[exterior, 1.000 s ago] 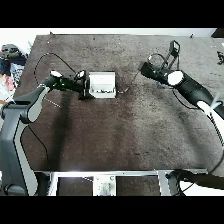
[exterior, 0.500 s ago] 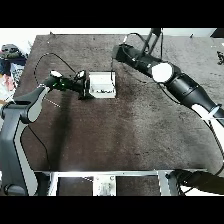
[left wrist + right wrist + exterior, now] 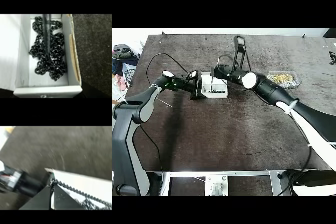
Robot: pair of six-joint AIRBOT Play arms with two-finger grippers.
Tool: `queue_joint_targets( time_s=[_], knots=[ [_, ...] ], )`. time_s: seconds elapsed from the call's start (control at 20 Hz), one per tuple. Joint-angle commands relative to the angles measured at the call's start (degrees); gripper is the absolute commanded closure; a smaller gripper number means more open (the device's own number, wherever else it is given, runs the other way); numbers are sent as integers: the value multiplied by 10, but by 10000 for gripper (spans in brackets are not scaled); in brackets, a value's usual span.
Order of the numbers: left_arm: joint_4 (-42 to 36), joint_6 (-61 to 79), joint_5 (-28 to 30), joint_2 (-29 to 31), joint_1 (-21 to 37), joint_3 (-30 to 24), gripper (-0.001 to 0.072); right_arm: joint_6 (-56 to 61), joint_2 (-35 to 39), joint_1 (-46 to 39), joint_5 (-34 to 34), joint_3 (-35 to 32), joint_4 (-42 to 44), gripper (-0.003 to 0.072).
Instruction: Fold the box and place the chain.
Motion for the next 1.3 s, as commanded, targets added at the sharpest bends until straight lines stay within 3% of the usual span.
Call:
queue_joint_targets(
  time_s=[0.0,0.05,0.1,0.35,0.5,0.7,0.95,1.25],
  knots=[
    [0,0,0,0,0,0,342,3,-41,-7,43,-2,-2,611],
    [0,0,0,0,0,0,342,2,-41,-16,61,-2,-8,427],
    [0,0,0,0,0,0,342,2,-38,-27,76,-2,-21,402],
    [0,0,0,0,0,0,342,3,20,-149,157,-41,-76,402],
    [0,0,0,0,0,0,342,31,67,-252,148,-131,-76,402],
    [0,0,0,0,0,0,342,61,61,-339,100,-199,-71,401],
    [0,0,0,0,0,0,342,58,3,-356,0,-197,23,400],
    [0,0,0,0,0,0,342,57,-82,-326,-16,-126,55,403]
  ],
)
